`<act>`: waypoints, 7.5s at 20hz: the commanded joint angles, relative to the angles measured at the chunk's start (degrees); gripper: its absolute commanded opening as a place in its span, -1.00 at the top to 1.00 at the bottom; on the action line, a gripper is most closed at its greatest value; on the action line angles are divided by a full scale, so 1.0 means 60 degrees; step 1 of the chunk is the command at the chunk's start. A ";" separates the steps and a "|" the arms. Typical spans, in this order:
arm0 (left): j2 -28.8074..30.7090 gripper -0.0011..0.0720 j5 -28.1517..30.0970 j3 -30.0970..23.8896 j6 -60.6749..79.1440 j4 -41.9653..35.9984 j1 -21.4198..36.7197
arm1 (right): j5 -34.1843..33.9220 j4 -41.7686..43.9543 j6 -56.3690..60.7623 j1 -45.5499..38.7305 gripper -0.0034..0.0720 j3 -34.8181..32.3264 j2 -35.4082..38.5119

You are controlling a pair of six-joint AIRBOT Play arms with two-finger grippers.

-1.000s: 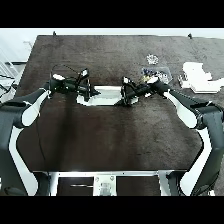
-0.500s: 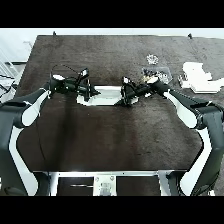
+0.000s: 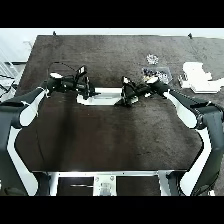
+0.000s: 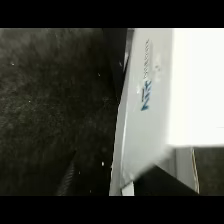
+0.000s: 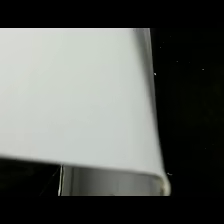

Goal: Fold the box and place the chain.

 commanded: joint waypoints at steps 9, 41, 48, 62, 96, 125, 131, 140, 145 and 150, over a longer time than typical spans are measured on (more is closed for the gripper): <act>0.0525 0.68 -0.2626 0.0229 -0.0044 -0.0674 0.1220 | 0.0029 0.0000 0.0000 -0.0004 -0.39 0.0004 -0.0011; 0.2000 0.94 0.2018 -0.0929 -0.1650 0.0747 -0.0674 | 0.0029 0.0000 -0.0004 -0.0004 -0.39 0.0000 -0.0011; 0.1311 0.94 0.2426 -0.0885 -0.1719 0.0765 -0.0776 | 0.0029 0.0000 -0.0004 -0.0004 -0.39 0.0000 -0.0011; 0.1555 0.92 0.2575 -0.0721 -0.1701 0.0929 -0.0849 | 0.0029 0.0000 0.0000 -0.0004 -0.39 0.0000 -0.0011; 0.1909 -0.48 0.1096 -0.0754 -0.2331 0.5184 -0.0958 | 0.0029 0.0000 -0.0004 -0.0004 -0.39 0.0000 -0.0011; 0.1188 -0.37 0.0849 -0.0772 -0.1242 0.2605 -0.0958 | 0.0029 0.0000 0.0000 -0.0004 -0.39 0.0000 -0.0011; 0.1220 -0.37 0.0663 -0.0758 -0.1647 0.2834 -0.0798 | 0.0029 0.0000 -0.0004 -0.0004 -0.39 0.0000 -0.0011; 0.1322 0.92 -0.0943 -0.0725 -0.2058 0.2805 0.0142 | 0.0029 0.0000 -0.0004 -0.0004 -0.39 0.0000 -0.0011; 0.2208 0.93 -0.1002 -0.0776 -0.4182 0.2699 0.0423 | 0.0026 0.0000 -0.0004 -0.0004 -0.39 0.0000 -0.0011; 0.3614 0.94 -0.0211 -0.1679 -0.8014 0.2568 0.1370 | 0.0026 0.0000 0.0000 -0.0004 -0.39 0.0000 -0.0011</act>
